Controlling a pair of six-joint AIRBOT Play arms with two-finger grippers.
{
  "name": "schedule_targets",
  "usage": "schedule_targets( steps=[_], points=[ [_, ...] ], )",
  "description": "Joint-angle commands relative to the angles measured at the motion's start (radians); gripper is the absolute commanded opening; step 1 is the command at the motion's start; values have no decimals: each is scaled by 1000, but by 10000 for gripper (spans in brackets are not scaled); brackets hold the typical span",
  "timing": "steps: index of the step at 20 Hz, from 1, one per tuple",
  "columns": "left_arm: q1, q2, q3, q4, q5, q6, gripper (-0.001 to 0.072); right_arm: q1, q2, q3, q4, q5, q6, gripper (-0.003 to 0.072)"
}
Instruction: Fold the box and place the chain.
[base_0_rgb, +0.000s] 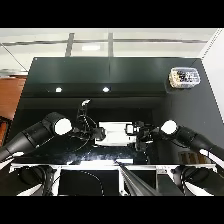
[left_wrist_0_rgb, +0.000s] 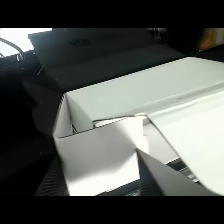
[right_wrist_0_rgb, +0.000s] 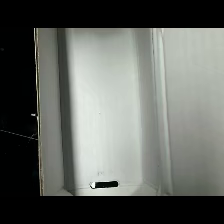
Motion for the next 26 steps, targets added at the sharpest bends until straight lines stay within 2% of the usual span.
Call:
schedule_targets(
  steps=[1,6,15,21,26],
  points=[
    [-1,-1,1,3,2,-2,496,1,-1,0,0,0,0,469],
    [-26,-9,1,17,36,-34,496,1,-1,0,0,0,1,469],
    [-74,-100,38,44,51,-94,496,1,-1,0,0,0,1,469],
    [-134,-109,76,214,-4,-300,496,1,-1,0,0,0,1,468],
    [-195,-231,196,276,-127,-361,496,1,-1,0,1,-8,8,469]
  ],
)
